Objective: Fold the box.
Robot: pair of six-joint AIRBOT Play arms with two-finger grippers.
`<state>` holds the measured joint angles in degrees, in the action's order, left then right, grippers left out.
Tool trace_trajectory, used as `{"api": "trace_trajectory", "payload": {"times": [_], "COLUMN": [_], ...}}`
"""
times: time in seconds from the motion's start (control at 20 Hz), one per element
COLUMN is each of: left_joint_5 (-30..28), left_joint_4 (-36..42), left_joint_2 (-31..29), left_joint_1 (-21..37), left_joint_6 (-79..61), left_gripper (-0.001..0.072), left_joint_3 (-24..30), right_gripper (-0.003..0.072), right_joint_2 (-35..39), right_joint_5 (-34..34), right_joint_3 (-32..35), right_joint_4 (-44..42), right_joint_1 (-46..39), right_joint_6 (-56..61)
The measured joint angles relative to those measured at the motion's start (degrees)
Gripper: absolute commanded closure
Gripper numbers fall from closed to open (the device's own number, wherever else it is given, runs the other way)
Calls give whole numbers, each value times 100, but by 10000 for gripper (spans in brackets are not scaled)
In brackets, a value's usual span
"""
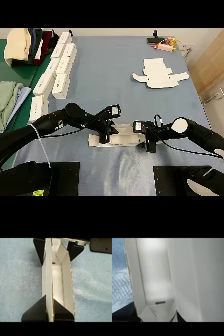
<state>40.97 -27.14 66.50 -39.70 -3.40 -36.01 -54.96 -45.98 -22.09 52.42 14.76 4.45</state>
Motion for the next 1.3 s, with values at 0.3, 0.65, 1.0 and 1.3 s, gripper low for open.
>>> {"api": "trace_trajectory", "payload": {"times": [0.3, 0.65, 1.0, 1.3], "left_joint_5": [-2, -4, 39, 396], "left_joint_4": [20, 50, 7, -592], "left_joint_2": [2, -4, -4, -352], "left_joint_1": [0, 0, 26, 350], "left_joint_6": [0, -2, 269, 1604], "left_gripper": [693, 694, 158, 158], "left_joint_3": [0, 7, 0, 0], "right_gripper": [181, 181, 181, 181], "right_joint_2": [0, 0, 0, 0], "right_joint_5": [-2, -2, -11, -9], "right_joint_3": [0, 0, 0, -2], "right_joint_4": [7, 9, 15, 15], "right_joint_1": [0, 0, 0, 0], "right_joint_6": [-2, -2, -2, -2]}}
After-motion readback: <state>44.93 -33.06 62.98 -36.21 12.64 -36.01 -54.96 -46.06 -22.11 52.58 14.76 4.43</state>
